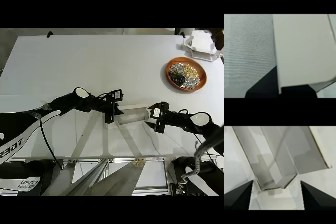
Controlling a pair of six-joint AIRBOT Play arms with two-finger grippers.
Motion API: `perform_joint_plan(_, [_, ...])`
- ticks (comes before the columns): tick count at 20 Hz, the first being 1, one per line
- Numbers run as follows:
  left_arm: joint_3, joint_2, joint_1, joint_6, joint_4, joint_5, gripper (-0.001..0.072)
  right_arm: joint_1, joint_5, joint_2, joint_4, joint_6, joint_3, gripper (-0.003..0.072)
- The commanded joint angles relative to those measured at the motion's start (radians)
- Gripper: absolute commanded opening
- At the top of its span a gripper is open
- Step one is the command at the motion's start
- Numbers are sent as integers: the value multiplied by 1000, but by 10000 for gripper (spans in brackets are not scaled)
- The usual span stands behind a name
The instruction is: Fold the box and place the chain.
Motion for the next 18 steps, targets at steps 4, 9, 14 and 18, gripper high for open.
perform_joint_plan(4, [0,0,-1,0,0,0,12,-4,97,-26,29,-17,8,658])
perform_joint_plan(9, [0,0,-1,0,0,0,12,-4,132,-78,19,-13,61,658])
perform_joint_plan(14, [0,0,-1,0,0,0,12,-4,156,-125,-9,-8,76,658])
perform_joint_plan(18, [0,0,-1,0,0,0,12,-53,188,-125,-24,-2,76,658])
